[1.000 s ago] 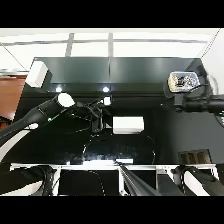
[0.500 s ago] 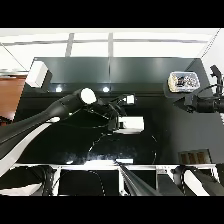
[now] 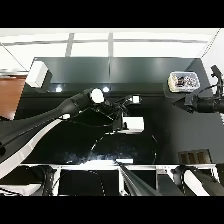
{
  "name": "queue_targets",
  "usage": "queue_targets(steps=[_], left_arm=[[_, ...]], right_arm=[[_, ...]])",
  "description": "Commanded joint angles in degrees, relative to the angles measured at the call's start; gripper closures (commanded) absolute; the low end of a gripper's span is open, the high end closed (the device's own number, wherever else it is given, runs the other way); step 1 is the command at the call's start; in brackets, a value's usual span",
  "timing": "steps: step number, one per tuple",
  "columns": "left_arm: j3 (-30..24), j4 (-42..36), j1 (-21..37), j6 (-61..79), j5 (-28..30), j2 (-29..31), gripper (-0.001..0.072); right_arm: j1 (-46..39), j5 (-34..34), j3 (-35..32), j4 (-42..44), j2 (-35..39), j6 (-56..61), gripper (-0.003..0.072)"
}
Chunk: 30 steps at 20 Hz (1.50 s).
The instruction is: Fold the box and place the chain.
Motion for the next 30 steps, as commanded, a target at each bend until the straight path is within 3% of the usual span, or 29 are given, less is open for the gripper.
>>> queue_targets(steps=[1, 11, 12, 13, 14, 17, 21, 25, 30], left_arm=[[0.24, 0.15, -0.55, -0.35, 0.44, -0.24, -0.0002], [0.24, 5.33, -7.23, -0.37, 12.24, -4.46, 0.0008], [0.24, 5.49, -7.28, -0.37, 12.02, -4.39, 0.0069], [0.39, 6.05, -7.23, -0.48, 10.78, -4.17, 0.0303], [0.74, 7.74, -7.08, -2.19, 8.85, -3.58, 0.0426], [0.9, 18.32, -4.7, -16.11, 4.74, 0.44, 0.0426], [0.68, 35.19, 7.41, -39.52, -6.69, 5.53, 0.0426], [0.33, 36.37, 28.98, -48.35, -20.81, 7.98, 0.0426], [0.35, 34.18, 56.06, -52.02, -24.83, 8.76, 0.0425]], right_arm=[[-0.02, -0.04, 0.07, -0.04, 0.02, 0.02, 0.0675], [-0.02, -0.66, 0.07, -0.04, 0.02, 0.04, 0.0675], [-0.02, -0.68, 0.07, -0.02, 0.02, 0.04, 0.0675], [-0.02, -0.7, 0.07, -0.02, 0.02, 0.04, 0.0675], [-0.02, -0.68, 0.07, -0.02, 0.02, 0.07, 0.0675], [-0.02, -0.68, 0.07, -0.02, 0.02, 0.07, 0.0675], [-0.02, -0.68, 0.07, -0.02, 0.02, 0.09, 0.0675], [-0.02, -0.72, 0.07, -0.02, 0.02, 0.07, 0.0675], [-0.02, -1.2, 0.07, -0.02, 0.0, 0.07, 0.0675]])
